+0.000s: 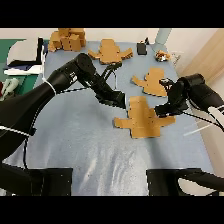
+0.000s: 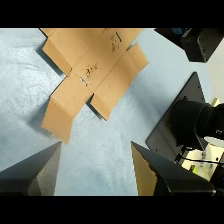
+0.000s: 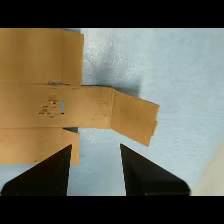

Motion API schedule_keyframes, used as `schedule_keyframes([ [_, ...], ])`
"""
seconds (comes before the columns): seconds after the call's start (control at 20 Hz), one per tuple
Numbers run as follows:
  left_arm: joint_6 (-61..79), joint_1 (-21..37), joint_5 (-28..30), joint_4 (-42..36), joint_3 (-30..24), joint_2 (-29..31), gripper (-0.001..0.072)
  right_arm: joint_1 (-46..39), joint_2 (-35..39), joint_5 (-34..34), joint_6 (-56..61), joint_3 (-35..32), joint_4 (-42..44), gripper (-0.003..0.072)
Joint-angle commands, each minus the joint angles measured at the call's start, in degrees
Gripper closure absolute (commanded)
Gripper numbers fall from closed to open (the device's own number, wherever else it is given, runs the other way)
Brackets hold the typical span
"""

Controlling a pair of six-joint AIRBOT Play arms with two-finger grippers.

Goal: Fold the box.

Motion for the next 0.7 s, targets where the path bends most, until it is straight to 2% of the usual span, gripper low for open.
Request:
schedule_keyframes([
  [0.0,0.0,0.8,-1.0,0.0,0.0,0.0,0.0054,-4.9,-3.3,1.4,-2.0,-0.2,0.5,0.0213],
  [0.15,0.0,0.8,-1.0,0.0,0.0,0.0,0.0053,-9.6,-4.6,4.2,-1.9,-0.1,-1.0,0.0212],
  [0.3,0.0,0.8,-0.8,0.1,0.0,0.0,0.0053,-12.7,-4.5,3.3,-2.0,0.0,-1.1,0.0212],
  [0.65,0.0,0.8,0.4,0.1,0.0,0.0,0.0053,-13.0,-4.4,2.5,-2.0,0.0,-1.7,0.0212],
])
